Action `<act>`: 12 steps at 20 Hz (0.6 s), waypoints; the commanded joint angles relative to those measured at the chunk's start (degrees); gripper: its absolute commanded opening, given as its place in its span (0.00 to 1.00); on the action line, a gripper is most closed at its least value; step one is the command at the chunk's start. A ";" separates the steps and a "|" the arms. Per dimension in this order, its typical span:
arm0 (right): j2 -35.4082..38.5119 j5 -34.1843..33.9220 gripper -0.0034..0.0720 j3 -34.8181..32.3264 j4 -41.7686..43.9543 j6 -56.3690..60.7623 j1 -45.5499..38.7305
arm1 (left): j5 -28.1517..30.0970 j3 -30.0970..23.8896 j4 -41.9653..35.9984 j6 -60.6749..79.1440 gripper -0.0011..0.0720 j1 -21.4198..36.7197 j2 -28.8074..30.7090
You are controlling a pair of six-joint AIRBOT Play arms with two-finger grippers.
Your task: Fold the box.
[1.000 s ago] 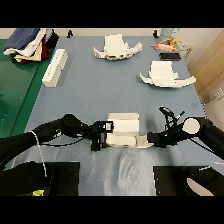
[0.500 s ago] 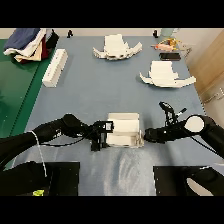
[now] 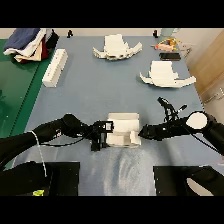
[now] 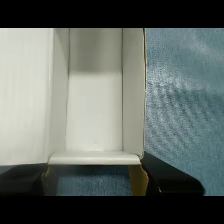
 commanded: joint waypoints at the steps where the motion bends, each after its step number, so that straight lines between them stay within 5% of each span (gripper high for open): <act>1: -1.05 0.09 0.57 0.15 2.16 -1.29 0.33 | 0.02 0.02 0.00 0.00 0.59 0.02 0.00; 6: -4.50 -4.83 0.57 0.55 1.29 -0.39 7.19 | 0.02 0.02 0.00 0.00 0.59 0.02 0.00; 12: -10.69 -1.60 0.52 8.61 -22.82 21.11 17.59 | 0.00 0.02 0.00 0.02 0.59 0.02 0.02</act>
